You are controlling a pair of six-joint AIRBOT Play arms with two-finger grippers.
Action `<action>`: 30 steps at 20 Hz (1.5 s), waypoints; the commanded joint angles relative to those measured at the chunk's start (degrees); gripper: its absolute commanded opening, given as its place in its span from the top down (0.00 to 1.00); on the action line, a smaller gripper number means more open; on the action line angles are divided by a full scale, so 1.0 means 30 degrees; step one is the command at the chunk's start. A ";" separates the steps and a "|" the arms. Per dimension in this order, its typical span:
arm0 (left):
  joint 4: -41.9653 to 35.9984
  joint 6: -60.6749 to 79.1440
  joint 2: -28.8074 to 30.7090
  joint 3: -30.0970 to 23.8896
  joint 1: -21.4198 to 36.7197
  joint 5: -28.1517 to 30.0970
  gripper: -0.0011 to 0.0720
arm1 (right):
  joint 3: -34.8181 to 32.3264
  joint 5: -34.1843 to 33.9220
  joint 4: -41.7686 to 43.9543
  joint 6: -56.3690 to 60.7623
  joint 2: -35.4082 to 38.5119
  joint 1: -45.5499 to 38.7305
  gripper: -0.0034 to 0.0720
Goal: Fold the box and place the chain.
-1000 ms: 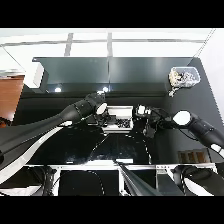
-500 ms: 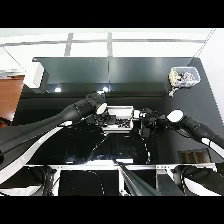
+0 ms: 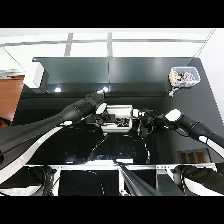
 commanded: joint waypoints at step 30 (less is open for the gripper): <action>-0.0182 0.0029 -0.0007 0.0015 -0.0007 0.0066 0.94 | 0.2047 0.3891 0.1013 1.8149 0.6550 -0.0641 0.71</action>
